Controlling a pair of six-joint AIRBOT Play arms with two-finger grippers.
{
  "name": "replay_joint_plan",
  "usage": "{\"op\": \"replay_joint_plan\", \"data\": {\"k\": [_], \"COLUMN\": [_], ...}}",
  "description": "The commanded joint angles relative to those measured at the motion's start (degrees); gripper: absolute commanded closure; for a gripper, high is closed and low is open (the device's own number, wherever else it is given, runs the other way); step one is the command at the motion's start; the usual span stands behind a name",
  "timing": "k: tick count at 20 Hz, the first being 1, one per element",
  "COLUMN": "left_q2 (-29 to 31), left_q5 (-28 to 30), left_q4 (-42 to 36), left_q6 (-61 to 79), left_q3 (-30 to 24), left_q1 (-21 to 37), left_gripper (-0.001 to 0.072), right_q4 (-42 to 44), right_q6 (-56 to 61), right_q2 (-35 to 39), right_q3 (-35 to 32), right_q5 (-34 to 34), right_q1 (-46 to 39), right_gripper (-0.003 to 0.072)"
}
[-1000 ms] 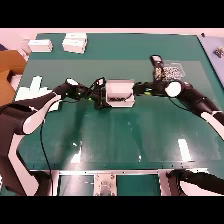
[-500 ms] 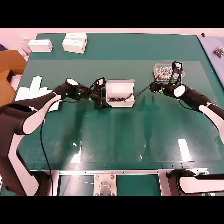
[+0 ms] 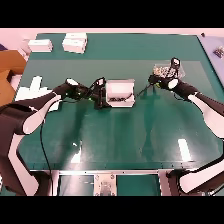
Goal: Fold the box and place the chain.
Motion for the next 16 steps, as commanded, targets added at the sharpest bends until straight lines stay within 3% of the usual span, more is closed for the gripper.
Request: {"op": "replay_joint_plan", "data": {"k": [1,4,7,11,16], "left_q2": [0.0,0.0,0.0,0.0,0.0], "left_q5": [0.0,0.0,0.0,0.0,0.0], "left_q4": [0.0,0.0,0.0,0.0,0.0], "left_q6": [0.0,0.0,0.0,0.0,0.0], "left_q3": [0.0,0.0,0.0,0.0,0.0], "left_q1": [0.0,0.0,0.0,0.0,0.0], "left_gripper": [0.0184,0.0184,0.0184,0.0184,0.0184], "right_q4": [0.2,0.2,0.1,0.0,-1.1], "right_q6": [0.7,0.7,0.2,0.2,-3.2], "right_q2": [-3.0,-3.5,-3.5,-1.0,13.2], "right_q3": [2.3,2.3,2.3,2.4,2.4], "right_q5": [0.9,0.9,0.9,2.2,10.7], "right_q1": [0.1,0.1,0.1,0.2,1.9], "right_gripper": [0.0274,0.0305,0.0672,0.0677,0.0678]}}
